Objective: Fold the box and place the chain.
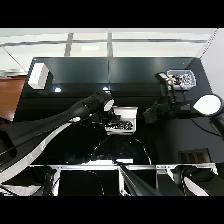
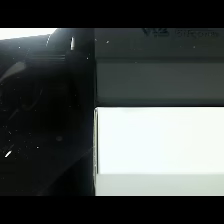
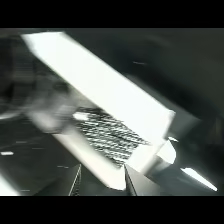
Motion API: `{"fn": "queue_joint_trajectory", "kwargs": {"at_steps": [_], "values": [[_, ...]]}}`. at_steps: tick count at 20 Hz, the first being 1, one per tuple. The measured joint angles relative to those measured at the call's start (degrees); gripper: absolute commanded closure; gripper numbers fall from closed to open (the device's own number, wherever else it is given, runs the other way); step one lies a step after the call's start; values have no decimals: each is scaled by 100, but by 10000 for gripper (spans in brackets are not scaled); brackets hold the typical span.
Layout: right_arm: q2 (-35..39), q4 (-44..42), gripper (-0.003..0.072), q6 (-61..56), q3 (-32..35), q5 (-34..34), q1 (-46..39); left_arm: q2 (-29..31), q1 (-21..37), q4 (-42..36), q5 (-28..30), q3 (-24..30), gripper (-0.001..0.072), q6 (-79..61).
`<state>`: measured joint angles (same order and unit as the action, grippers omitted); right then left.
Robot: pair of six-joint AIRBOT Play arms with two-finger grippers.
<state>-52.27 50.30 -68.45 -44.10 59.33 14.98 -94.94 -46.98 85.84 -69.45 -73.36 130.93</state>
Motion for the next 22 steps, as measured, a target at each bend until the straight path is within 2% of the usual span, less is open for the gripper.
{"fn": "queue_joint_trajectory", "kwargs": {"at_steps": [3,7,8,10,11,14,17,20,22], "values": [[-11,404,387,-15,0,170,-603,0,7,9,-7,0,680,-74],[-20,590,388,122,4,291,-990,-9,13,26,-55,-66,675,-160],[-20,623,387,160,4,306,-1034,-7,11,24,-90,-116,569,-157],[-20,651,387,203,4,330,-1082,4,7,0,-175,-216,296,-87],[-20,667,387,223,4,328,-1102,11,0,-17,-170,-269,266,-37],[-20,688,387,293,4,337,-1126,79,-33,-68,-212,-402,266,39],[-20,693,387,348,4,341,-1139,387,-76,37,-328,-452,268,-140],[-20,693,387,367,4,330,-1137,1008,-66,479,-693,-332,268,-595],[-20,693,387,369,4,284,-1139,1648,157,903,-966,66,268,-892]]}}
